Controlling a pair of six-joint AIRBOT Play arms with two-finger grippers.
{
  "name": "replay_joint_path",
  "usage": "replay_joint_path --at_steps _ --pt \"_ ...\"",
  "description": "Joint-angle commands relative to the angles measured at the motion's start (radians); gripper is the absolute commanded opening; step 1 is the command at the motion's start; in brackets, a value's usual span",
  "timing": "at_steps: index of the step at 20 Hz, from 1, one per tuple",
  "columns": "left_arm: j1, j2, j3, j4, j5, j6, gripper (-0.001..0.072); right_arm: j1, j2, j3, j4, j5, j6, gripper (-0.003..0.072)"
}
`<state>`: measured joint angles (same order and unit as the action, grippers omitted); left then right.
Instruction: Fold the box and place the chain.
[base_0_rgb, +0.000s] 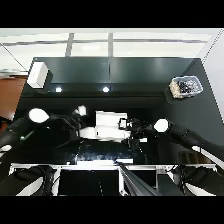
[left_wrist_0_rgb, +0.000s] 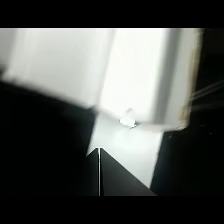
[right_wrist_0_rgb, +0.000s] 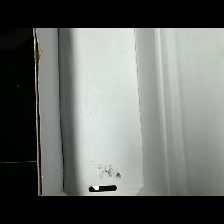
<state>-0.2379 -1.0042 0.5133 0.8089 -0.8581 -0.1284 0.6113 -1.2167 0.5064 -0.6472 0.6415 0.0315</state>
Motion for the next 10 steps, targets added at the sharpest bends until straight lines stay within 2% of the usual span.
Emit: replay_joint_path --at_steps 1,3,6,8,10 --pt "0.26 0.07 -0.004 0.122 -0.04 -0.497 0.0031 0.0 0.0 0.0 -0.002 -0.003 -0.006 0.0548" --pt "0.421 0.038 -0.01 0.101 -0.084 -0.724 0.0032 0.0 0.0 0.0 -0.001 -0.017 -0.006 0.0548" --pt "0.553 -0.034 -0.023 -0.041 -0.155 -0.874 0.0032 0.0 0.0 0.0 -0.001 -0.025 -0.006 0.0548" --pt "0.558 -0.113 -0.034 -0.082 -0.23 -0.919 0.0032 0.0 0.0 0.0 -0.001 -0.025 -0.006 0.0548" --pt "0.52 -0.203 -0.034 -0.111 -0.312 -0.919 0.0031 0.0 0.0 0.0 -0.001 -0.025 -0.006 0.0548"
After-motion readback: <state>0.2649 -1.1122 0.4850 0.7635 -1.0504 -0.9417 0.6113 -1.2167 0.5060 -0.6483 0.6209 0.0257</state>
